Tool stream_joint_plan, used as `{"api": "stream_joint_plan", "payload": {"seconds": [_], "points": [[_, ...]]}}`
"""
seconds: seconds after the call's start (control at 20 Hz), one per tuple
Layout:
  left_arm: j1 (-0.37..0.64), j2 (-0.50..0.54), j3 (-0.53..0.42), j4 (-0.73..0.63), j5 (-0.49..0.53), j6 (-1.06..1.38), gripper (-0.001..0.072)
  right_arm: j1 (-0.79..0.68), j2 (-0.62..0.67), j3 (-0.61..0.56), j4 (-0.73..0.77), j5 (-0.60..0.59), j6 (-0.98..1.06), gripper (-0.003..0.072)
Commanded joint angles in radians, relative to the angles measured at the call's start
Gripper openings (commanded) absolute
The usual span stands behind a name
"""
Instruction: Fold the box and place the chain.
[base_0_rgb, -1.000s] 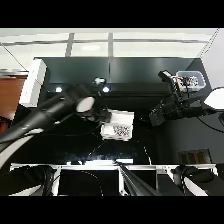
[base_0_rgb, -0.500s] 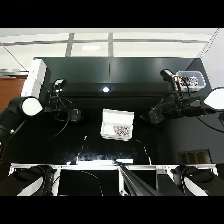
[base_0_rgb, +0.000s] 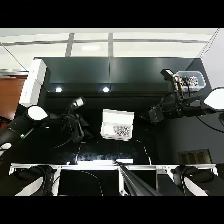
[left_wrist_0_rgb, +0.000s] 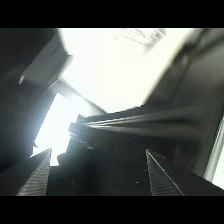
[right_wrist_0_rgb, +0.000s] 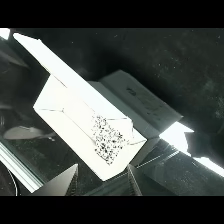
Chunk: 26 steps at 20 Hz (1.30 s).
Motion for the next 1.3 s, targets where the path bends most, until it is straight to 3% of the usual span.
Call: {"api": "stream_joint_plan", "payload": {"seconds": [0.0, 0.4, 0.65, 1.1, 1.2, 1.25], "points": [[-0.041, -0.069, 0.013, -0.023, 0.016, 0.445, 0.0716, 0.0, 0.0, 0.001, 0.0, 0.002, 0.003, 0.0377], [-0.058, -0.283, 0.129, -0.109, 0.005, 0.463, 0.0716, 0.0, 0.0, 0.001, 0.0, 0.019, 0.003, 0.0377], [-0.064, -0.292, 0.13, -0.166, 0.016, 0.49, 0.0716, 0.0, 0.0, 0.001, 0.0, 0.018, 0.003, 0.0376], [-0.167, -0.293, 0.13, -0.167, 0.139, 0.488, 0.0705, 0.0, 0.0, 0.001, -0.002, 0.018, 0.002, 0.0377], [-0.168, -0.292, 0.13, -0.166, 0.142, 0.482, 0.064, 0.0, 0.0, 0.001, -0.026, 0.016, 0.002, 0.0376], [-0.168, -0.292, 0.13, -0.167, 0.143, 0.478, 0.051, 0.0, 0.0, 0.001, -0.045, 0.008, 0.002, 0.0377]]}}
